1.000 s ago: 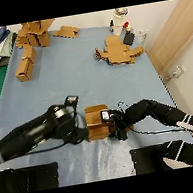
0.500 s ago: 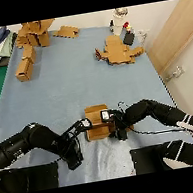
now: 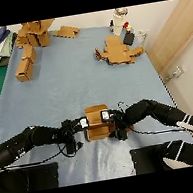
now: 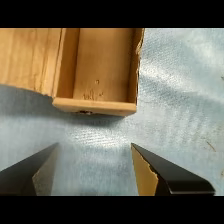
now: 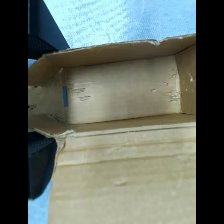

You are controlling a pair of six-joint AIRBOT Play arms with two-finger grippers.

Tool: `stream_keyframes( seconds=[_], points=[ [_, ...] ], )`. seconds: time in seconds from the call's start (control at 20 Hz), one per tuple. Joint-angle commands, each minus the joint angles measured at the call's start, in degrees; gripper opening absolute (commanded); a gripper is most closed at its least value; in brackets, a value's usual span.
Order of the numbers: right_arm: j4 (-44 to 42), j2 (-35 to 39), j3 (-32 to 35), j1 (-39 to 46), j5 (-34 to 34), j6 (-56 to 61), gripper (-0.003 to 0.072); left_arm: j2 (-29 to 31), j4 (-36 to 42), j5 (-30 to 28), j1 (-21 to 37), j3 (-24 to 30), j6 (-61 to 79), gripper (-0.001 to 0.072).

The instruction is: Fold the box.

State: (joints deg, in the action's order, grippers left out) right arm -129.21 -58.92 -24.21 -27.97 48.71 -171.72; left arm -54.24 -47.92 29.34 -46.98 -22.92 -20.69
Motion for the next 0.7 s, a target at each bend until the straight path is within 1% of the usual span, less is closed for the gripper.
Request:
stream_keyframes(
  seconds=[0.0,0.1,0.2,0.3,0.65],
  points=[
    [-0.02,0.07,-0.02,-0.02,-0.02,0.02,0.0501,-3.04,11.5,-2.38,0.66,0.5,14.67,0.0694],
    [0.0,0.07,-0.02,-0.02,-0.02,0.02,0.05,-4.5,16.63,-2.56,0.66,0.48,19.65,0.0695],
    [0.0,0.07,-0.02,-0.02,-0.02,0.02,0.0501,-5.01,19.19,-4.02,0.66,0.48,21.59,0.0694],
    [0.0,0.07,-0.02,-0.02,-0.02,0.02,0.0501,-5.01,19.69,-6.29,0.66,0.48,21.57,0.0694],
    [0.0,0.07,-0.02,-0.02,-0.02,0.02,0.05,-5.46,20.9,-6.4,0.63,0.48,21.88,0.0695]
  ],
)
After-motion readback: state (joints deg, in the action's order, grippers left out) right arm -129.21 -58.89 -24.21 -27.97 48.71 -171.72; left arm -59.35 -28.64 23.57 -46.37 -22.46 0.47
